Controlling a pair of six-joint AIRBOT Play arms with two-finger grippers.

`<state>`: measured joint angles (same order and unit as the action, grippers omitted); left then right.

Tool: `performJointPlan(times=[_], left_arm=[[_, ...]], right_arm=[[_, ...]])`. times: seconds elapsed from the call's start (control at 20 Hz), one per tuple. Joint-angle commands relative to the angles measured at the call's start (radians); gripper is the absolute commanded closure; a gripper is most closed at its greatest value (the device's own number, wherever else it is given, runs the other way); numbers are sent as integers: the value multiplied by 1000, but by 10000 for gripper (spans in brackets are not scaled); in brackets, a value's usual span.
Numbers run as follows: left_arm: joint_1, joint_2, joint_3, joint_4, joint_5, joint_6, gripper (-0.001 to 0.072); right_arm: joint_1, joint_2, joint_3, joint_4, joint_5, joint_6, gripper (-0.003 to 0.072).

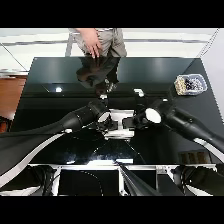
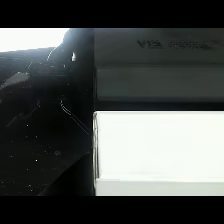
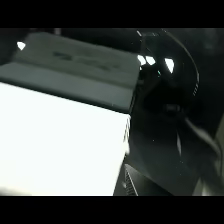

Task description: Fold the box and place the chain.

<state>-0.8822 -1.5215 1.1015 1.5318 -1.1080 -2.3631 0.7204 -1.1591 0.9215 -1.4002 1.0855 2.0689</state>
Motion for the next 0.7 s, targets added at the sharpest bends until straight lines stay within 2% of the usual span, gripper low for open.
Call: performJointPlan(times=[0.0, 0.1, 0.25, 0.3, 0.45, 0.65], left_arm=[[1, 0, 0, 0, -4, -1, 677], [1, 0, 0, 1, -4, -1, 677], [1, 0, 0, 0, -3, -1, 677], [1, 0, 0, 0, -3, -1, 677], [1, 0, 0, 1, 0, -1, 677], [1, 0, 0, 3, 12, -1, 677]], right_arm=[[-4, 145, 0, -42, 47, -77, 348], [-4, 214, 0, -173, 64, -77, 348], [-26, 235, -6, -544, 139, -66, 348], [-71, 235, -22, -624, 127, -60, 348], [-344, 216, -82, -671, -21, -61, 348], [-715, 104, -96, -622, -341, -41, 348]])
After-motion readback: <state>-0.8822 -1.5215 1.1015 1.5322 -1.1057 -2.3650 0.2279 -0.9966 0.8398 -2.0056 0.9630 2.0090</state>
